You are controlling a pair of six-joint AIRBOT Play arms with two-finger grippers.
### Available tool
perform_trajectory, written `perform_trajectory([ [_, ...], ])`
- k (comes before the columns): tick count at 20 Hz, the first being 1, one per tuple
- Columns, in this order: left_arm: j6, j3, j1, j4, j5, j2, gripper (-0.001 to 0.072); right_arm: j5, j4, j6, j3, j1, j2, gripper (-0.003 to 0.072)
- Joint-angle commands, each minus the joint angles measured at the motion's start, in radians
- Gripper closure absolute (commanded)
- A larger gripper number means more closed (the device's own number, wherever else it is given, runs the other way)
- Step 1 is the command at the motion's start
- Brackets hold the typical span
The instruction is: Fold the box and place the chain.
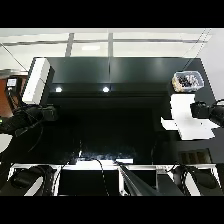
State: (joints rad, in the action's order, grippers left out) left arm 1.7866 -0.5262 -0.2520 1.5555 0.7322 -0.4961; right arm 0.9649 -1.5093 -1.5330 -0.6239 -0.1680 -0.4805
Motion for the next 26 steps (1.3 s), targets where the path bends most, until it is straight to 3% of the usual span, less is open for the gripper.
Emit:
perform_trajectory([
  [1,0.014,0.000,0.001,-0.001,-0.082,-0.004,0.0023,-0.005,-0.319,-0.240,0.000,-0.060,-0.036,-0.0016],
  [3,0.015,0.000,0.001,-0.001,-0.082,-0.005,0.0023,-0.038,-0.422,-0.258,0.000,-0.230,-0.113,-0.0016],
  [5,0.016,0.000,0.001,-0.001,-0.082,-0.006,0.0023,-0.111,-0.340,-0.256,-0.005,-0.468,-0.232,-0.0016],
  [7,0.016,0.000,0.001,0.005,-0.083,-0.006,0.0023,-0.145,-0.167,-0.193,-0.031,-0.679,-0.366,-0.0017],
  [10,0.016,0.000,0.001,0.007,-0.087,-0.008,0.0023,-0.112,0.214,0.153,-0.153,-0.920,-0.555,-0.0017],
  [13,0.016,0.000,0.001,0.006,-0.118,-0.019,0.0023,0.112,0.553,0.452,-0.343,-1.079,-0.751,-0.0018],
  [16,0.017,0.000,0.001,0.000,-0.126,-0.038,0.0023,0.385,0.590,0.521,-0.523,-1.128,-0.977,-0.0017],
  [18,0.017,0.000,0.001,-0.001,-0.123,-0.049,0.0023,0.501,0.590,0.541,-0.621,-1.117,-1.111,-0.0017],
  [22,0.017,0.000,0.001,0.000,-0.126,-0.071,0.0024,0.569,0.618,0.545,-0.757,-1.052,-1.288,-0.0017],
  [26,0.017,0.000,0.001,-0.024,-0.126,-0.101,0.0023,0.731,0.619,0.547,-0.812,-0.965,-1.405,-0.0017],
])
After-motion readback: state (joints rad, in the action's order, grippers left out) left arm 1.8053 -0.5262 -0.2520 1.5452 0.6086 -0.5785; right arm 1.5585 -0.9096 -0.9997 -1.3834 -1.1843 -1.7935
